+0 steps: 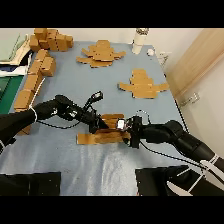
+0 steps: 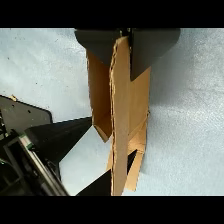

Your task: Fold the box.

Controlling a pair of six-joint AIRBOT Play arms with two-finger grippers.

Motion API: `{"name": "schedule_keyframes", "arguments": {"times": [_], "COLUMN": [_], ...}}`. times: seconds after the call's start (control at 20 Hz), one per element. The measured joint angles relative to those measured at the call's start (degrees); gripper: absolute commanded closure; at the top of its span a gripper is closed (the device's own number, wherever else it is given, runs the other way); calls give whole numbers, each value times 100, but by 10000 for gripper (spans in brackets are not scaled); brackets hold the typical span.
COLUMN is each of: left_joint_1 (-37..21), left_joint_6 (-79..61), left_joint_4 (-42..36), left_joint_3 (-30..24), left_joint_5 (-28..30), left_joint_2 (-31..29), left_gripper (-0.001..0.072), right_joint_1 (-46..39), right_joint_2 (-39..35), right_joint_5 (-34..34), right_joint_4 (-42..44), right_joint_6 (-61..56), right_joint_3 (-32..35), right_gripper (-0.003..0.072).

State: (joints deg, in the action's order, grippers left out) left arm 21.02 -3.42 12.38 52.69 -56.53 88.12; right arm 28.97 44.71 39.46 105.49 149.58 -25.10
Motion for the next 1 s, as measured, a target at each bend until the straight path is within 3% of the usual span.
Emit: {"name": "schedule_keyframes", "arguments": {"times": [0.5,1.0], "left_joint_1": [0,0], "left_joint_6": [0,0], "left_joint_4": [0,0], "left_joint_3": [0,0], "left_joint_5": [-2,-2], "left_joint_2": [0,0], "left_gripper": [696,696], "right_joint_1": [-765,-931], "right_joint_2": [1344,1633], "right_joint_5": [588,800], "right_joint_4": [1565,1810], "right_joint_6": [1862,2129], "right_joint_3": [-448,-570], "right_gripper": [-29,-22]}}
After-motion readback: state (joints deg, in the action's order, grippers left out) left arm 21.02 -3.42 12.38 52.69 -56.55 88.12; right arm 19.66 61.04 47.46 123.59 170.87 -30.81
